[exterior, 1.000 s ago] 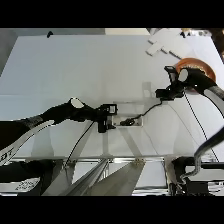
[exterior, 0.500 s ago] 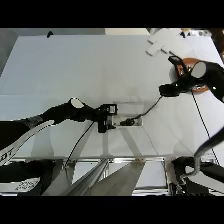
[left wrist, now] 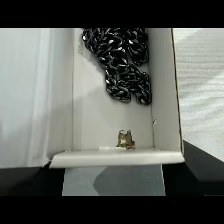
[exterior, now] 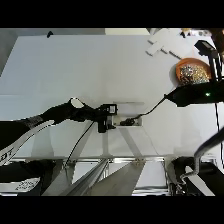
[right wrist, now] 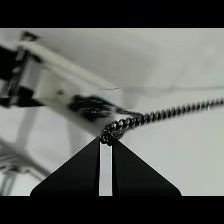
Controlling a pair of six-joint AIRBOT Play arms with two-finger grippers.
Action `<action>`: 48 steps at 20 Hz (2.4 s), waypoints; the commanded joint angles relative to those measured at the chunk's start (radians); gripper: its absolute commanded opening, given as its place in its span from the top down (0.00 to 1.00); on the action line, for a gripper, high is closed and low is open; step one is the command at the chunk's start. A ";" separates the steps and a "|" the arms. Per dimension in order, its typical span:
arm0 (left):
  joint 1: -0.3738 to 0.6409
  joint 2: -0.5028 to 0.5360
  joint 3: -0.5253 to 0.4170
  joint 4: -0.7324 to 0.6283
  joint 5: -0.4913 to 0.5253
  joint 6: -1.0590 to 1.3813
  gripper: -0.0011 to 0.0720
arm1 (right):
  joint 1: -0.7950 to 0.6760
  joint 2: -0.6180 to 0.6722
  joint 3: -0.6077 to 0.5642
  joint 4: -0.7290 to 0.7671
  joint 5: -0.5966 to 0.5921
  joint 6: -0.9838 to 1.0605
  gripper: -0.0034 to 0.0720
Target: Fold the box and place the chain.
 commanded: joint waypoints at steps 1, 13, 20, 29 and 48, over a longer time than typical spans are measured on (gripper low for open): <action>-0.001 0.001 0.000 0.000 0.000 0.000 0.97 | 0.000 0.054 0.000 0.219 0.056 -0.053 0.93; 0.000 0.001 0.000 0.000 0.000 0.000 0.97 | 0.355 -0.003 -0.211 0.198 -0.330 -0.074 0.93; 0.000 0.001 0.000 0.000 0.000 0.000 0.97 | 0.468 -0.222 -0.298 0.197 -0.479 -0.073 0.93; 0.000 0.001 0.000 0.000 0.000 0.000 0.97 | 0.464 -0.255 -0.265 0.208 -0.454 -0.095 0.64; -0.001 0.001 0.000 0.000 0.000 0.000 0.97 | 0.003 -0.507 -0.032 -0.474 -0.348 0.160 0.38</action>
